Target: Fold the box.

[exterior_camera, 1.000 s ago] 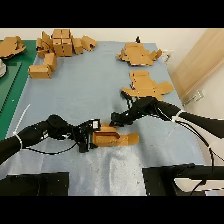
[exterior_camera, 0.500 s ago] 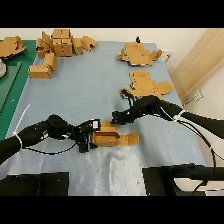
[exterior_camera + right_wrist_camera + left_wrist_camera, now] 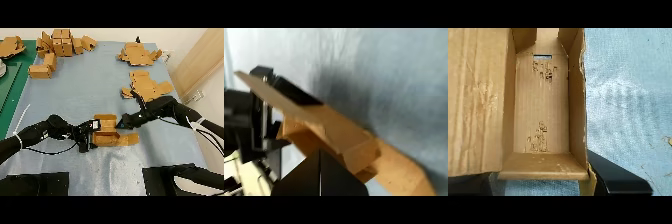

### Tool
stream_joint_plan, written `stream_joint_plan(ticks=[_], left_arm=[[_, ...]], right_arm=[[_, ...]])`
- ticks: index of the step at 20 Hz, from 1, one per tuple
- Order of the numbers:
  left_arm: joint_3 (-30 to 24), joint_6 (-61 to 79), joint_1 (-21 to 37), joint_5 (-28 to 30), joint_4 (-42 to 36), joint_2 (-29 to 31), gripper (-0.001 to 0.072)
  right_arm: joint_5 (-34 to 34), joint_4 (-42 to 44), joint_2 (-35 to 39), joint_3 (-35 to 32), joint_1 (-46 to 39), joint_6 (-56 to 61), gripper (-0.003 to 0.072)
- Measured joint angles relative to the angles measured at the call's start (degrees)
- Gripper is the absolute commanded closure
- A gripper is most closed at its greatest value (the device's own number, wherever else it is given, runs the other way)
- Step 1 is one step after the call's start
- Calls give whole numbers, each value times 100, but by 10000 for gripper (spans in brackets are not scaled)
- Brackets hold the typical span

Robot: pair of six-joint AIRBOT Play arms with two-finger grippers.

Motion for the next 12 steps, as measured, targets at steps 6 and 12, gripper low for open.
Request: stream_joint_plan(ticks=[6, 12], left_arm=[[0, 0, -2, -2, 0, 0, 283], [0, 0, 0, -2, 0, 0, 283]], right_arm=[[-599, 1333, 55, -863, -321, -1370, 690], [-717, 1561, -686, -262, -372, -1915, 690]])
